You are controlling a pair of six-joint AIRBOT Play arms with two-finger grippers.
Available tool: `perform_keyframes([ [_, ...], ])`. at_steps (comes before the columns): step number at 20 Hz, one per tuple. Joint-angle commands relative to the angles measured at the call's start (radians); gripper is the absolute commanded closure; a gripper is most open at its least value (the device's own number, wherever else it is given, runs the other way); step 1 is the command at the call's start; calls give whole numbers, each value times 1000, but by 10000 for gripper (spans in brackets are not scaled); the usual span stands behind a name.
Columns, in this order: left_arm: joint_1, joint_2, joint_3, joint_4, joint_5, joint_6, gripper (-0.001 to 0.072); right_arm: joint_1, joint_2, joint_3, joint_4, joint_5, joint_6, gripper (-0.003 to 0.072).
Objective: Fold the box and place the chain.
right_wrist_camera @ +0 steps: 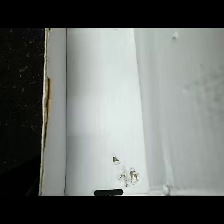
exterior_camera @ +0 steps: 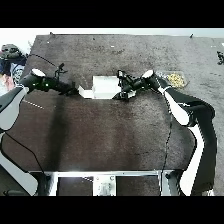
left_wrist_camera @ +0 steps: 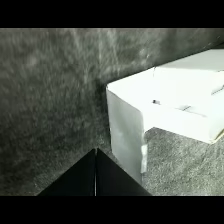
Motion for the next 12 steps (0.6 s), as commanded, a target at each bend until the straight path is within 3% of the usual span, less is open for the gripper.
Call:
perform_keyframes([
  [1,-10,-11,-56,-28,55,-12,703,1,0,0,0,0,0,222],
  [5,-31,-14,-68,-167,55,63,702,1,0,0,0,1,0,222],
  [12,-54,-14,-68,-258,83,87,697,1,0,0,0,0,0,222],
])
